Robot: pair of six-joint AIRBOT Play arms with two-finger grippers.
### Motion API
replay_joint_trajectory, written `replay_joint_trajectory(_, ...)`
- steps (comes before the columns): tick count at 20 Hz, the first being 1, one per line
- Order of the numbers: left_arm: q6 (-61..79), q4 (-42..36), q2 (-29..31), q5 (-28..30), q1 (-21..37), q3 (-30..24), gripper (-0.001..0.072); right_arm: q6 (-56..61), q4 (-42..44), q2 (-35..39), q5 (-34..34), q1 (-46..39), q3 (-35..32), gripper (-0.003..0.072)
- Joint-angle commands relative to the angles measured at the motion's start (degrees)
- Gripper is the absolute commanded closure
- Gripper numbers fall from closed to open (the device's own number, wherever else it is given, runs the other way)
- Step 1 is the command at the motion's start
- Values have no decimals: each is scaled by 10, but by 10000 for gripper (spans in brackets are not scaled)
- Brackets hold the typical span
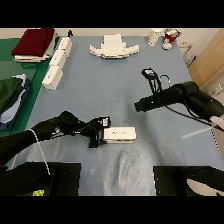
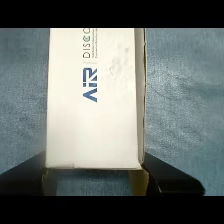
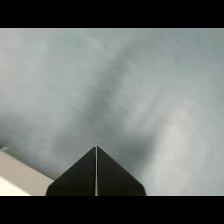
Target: Fold the box.
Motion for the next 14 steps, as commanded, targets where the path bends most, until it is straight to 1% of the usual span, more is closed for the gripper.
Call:
replay_joint_trajectory(1,-2,0,0,-3,0,0,179,167,-70,-76,-141,-45,58,679)
replay_joint_trajectory(5,-50,2,5,3,3,5,179,171,-70,-82,-128,-45,58,665)
replay_joint_trajectory(6,-75,9,12,9,8,10,179,171,-66,-82,-128,-45,58,666)
replay_joint_trajectory(8,-155,50,45,17,35,17,178,170,-65,-82,-128,-45,58,666)
replay_joint_trajectory(10,-299,136,93,12,91,19,179,170,-65,-82,-128,-45,58,666)
replay_joint_trajectory(11,-384,196,122,-1,130,19,179,170,-64,-82,-129,-45,58,666)
replay_joint_trajectory(12,-452,251,149,-21,173,19,179,170,-64,-82,-129,-45,58,666)
replay_joint_trajectory(14,-558,348,204,-83,281,19,179,170,-64,-82,-129,-45,58,666)
